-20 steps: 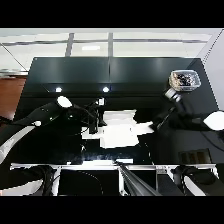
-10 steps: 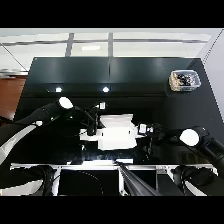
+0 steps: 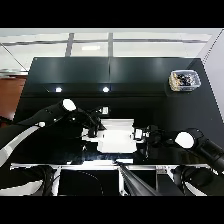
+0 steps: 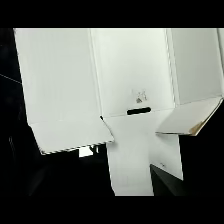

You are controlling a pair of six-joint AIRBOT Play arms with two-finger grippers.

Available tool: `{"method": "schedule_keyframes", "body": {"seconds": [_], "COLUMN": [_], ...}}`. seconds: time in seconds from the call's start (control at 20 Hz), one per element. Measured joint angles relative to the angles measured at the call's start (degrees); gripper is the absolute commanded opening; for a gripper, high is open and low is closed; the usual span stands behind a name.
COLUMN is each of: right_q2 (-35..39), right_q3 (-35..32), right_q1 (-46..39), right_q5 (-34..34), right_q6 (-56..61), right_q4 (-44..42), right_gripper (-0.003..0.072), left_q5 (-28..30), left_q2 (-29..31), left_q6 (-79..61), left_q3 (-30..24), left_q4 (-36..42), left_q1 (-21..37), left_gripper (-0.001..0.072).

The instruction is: Fold the box and place the chain.

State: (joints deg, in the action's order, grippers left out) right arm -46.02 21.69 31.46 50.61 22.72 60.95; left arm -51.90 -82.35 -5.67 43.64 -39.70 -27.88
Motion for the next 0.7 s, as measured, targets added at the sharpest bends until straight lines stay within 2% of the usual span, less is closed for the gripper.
{"method": "schedule_keyframes", "body": {"seconds": [0.35,0.7], "right_q2": [-2.2,-4.5], "right_q3": [0.0,0.0], "right_q1": [2.7,7.0], "right_q5": [0.2,-3.8], "right_q6": [-3.6,-4.9], "right_q4": [-2.9,-5.1], "right_gripper": [0.0705,0.0704], "left_q5": [0.3,0.4], "left_q2": [0.0,0.0], "left_q6": [-0.3,-0.4], "left_q3": [0.0,0.0], "left_q4": [-0.4,-0.5], "left_q1": [-0.2,-0.2], "left_gripper": [0.0026,0.0026]}}
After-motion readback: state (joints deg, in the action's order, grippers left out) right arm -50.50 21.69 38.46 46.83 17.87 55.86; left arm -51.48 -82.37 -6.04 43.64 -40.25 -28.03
